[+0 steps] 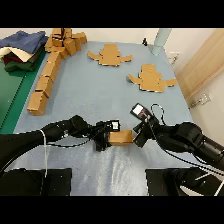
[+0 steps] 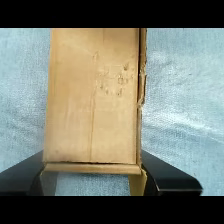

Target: Fold the box.

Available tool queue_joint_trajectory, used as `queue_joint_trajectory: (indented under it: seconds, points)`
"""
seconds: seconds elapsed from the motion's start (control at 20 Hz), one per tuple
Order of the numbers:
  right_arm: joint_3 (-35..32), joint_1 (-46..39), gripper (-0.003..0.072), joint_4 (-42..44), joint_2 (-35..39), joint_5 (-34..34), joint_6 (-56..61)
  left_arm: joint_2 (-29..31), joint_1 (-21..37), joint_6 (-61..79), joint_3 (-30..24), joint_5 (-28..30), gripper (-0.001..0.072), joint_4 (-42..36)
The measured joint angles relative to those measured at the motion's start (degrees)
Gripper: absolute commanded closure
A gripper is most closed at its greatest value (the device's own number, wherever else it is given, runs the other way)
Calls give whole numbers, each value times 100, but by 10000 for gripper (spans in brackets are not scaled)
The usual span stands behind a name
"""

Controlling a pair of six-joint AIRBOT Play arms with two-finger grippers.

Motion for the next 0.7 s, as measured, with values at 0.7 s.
queue_joint_trajectory:
  seconds: [0.7]
  points:
    - [0,-369,681,-741,-647,107,3661,739,708,-708,31,92,360,83]
